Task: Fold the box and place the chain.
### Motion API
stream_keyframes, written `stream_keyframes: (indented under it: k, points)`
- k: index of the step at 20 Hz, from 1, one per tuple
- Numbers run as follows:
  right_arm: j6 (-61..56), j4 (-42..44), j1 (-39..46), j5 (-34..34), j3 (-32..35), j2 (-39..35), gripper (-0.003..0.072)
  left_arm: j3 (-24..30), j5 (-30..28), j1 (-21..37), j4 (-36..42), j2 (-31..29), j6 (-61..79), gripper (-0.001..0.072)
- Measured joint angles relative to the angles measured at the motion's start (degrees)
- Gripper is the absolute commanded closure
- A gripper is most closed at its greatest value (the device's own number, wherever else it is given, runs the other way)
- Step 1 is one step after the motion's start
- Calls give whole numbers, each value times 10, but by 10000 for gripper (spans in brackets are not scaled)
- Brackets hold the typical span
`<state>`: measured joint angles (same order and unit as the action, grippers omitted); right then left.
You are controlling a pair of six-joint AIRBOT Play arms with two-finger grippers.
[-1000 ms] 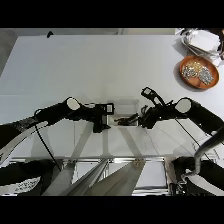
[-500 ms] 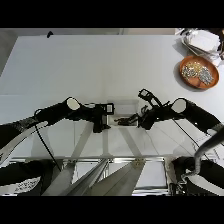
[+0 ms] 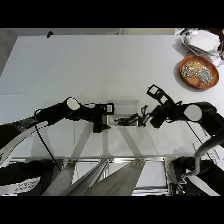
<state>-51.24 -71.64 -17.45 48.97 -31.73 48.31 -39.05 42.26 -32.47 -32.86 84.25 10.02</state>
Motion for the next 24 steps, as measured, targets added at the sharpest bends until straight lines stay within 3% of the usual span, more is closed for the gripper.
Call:
stream_keyframes:
  k: [5, 10, 18, 24]
  points:
    - [-11, -5, 0, 24, -49, -116, 670, 0, 0, 0, 0, 0, 0, 434]
    - [-10, 47, 0, 39, -124, -181, 670, 0, 0, 0, 0, 0, 0, 434]
    - [52, 227, 0, 52, -193, -200, 670, 0, 0, 0, 0, 0, 0, 434]
    - [75, 272, 0, 85, -200, -156, 670, 0, 0, 0, 0, 0, 0, 434]
